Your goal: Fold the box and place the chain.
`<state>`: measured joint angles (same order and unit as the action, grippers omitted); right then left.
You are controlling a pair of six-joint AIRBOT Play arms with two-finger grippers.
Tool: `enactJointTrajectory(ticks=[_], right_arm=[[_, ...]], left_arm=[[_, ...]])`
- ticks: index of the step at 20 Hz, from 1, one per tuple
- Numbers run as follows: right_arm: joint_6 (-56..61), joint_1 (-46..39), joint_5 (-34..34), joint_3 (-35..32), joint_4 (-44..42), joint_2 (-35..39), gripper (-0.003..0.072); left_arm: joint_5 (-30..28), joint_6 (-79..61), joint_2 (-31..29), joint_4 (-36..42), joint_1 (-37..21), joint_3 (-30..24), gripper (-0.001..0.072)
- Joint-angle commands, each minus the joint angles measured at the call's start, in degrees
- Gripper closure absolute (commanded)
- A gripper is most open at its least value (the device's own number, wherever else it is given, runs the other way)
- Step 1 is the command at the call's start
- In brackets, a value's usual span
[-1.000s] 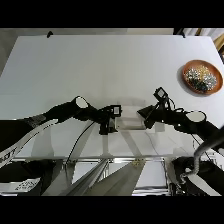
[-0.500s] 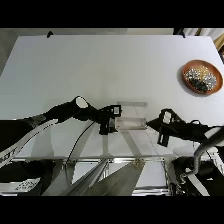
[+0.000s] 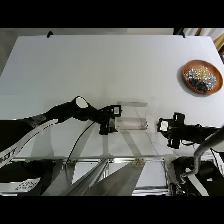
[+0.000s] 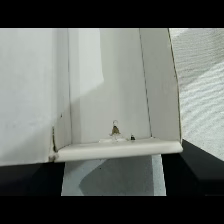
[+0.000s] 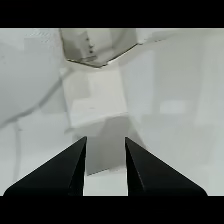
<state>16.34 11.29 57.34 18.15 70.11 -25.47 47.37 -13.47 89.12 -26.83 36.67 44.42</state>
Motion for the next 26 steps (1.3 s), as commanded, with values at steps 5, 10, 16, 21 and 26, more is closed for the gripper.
enactJointTrajectory(ticks=[5, 10, 16, 21, 26], right_arm=[[-9.16, 1.51, -4.50, -0.09, -7.80, -10.54, 0.0448], [-15.96, 1.51, -10.62, -0.07, -11.72, -18.16, 0.0448], [-20.31, 1.51, -13.70, -0.07, -12.31, -21.57, 0.0450], [-21.18, 1.51, -14.27, -0.07, -13.88, -21.57, 0.0468], [-21.33, 6.21, -15.43, -0.07, -13.94, -21.57, 0.0468]], left_arm=[[-0.02, 0.00, -0.02, 0.00, -0.02, -0.02, 0.0376], [-0.02, 0.00, -0.04, 0.00, -0.02, -0.02, 0.0376], [-0.02, 0.00, -0.02, 0.00, -0.02, -0.02, 0.0376], [-0.02, 0.00, -0.02, 0.00, -0.02, -0.02, 0.0376], [-0.02, 0.00, -0.02, 0.00, -0.02, -0.02, 0.0376]])
